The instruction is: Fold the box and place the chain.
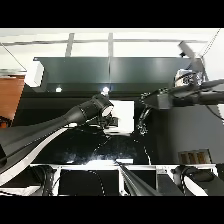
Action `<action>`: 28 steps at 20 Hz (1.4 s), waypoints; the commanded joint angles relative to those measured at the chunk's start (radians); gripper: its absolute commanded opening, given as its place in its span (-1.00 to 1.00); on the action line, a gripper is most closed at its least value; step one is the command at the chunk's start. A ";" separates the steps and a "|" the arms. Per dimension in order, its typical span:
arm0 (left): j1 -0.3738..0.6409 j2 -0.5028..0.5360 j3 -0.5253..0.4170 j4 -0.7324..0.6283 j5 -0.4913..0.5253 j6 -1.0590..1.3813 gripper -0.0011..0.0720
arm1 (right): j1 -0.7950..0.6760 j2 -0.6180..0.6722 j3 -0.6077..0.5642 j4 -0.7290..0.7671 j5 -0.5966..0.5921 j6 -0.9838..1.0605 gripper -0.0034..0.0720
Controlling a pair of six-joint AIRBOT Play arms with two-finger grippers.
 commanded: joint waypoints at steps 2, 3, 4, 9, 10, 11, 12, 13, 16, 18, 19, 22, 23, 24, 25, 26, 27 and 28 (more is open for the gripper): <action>0.001 0.000 0.000 0.000 0.004 0.000 -0.89 | 0.107 -0.104 -0.043 0.044 -0.129 -0.043 -0.90; 0.001 0.000 0.000 0.000 0.006 0.000 -0.89 | 0.133 -0.135 -0.044 -0.007 -0.145 -0.037 -0.89; 0.001 0.000 0.000 0.000 0.007 0.000 -0.89 | 0.148 -0.166 -0.047 -0.026 -0.150 -0.021 -0.89; 0.001 0.000 0.000 0.000 0.007 0.000 -0.89 | 0.165 -0.253 -0.119 -0.056 -0.206 -0.022 -0.88; 0.001 0.000 0.000 0.000 0.006 0.000 -0.89 | 0.165 -0.261 -0.134 -0.063 -0.212 -0.022 -0.88; 0.001 0.000 0.000 0.000 0.006 0.000 -0.89 | 0.167 -0.269 -0.143 -0.062 -0.211 -0.022 -0.88; 0.001 0.000 0.000 0.000 0.006 0.000 -0.89 | 0.175 -0.278 -0.148 -0.060 -0.212 -0.022 -0.88; 0.001 0.000 0.000 0.000 0.006 0.000 -0.89 | 0.188 -0.287 -0.150 -0.058 -0.221 -0.022 -0.88; 0.001 0.000 0.000 0.000 0.006 0.000 -0.89 | 0.217 -0.312 -0.150 -0.058 -0.256 -0.021 -0.88; 0.001 0.000 0.000 0.000 0.006 0.000 -0.89 | 0.203 -0.311 -0.149 -0.057 -0.262 -0.021 -0.33; 0.001 0.000 0.000 0.000 0.006 0.000 -0.89 | 0.181 -0.307 -0.148 -0.058 -0.238 -0.022 0.03; 0.001 0.000 0.000 0.000 0.006 0.000 -0.89 | 0.032 -0.231 -0.143 -0.108 -0.079 -0.036 0.03; 0.001 0.000 0.000 0.000 0.006 0.000 -0.89 | -0.032 -0.183 -0.143 -0.158 -0.051 -0.046 0.02; 0.001 0.000 0.000 0.000 0.006 0.000 -0.89 | -0.101 -0.127 -0.152 -0.241 -0.042 -0.050 0.02; 0.001 0.000 0.000 0.000 0.006 0.000 -0.89 | -0.159 -0.072 -0.183 -0.300 -0.064 -0.063 0.01; 0.001 0.000 0.000 0.000 0.006 0.000 -0.89 | -0.210 -0.015 -0.246 -0.304 -0.111 -0.135 0.01; 0.000 0.000 0.000 0.000 0.006 0.000 -0.89 | -0.238 0.027 -0.314 -0.286 -0.167 -0.202 0.01; 0.001 0.000 0.000 0.001 0.006 0.000 -0.89 | -0.238 0.053 -0.388 -0.266 -0.227 -0.268 0.03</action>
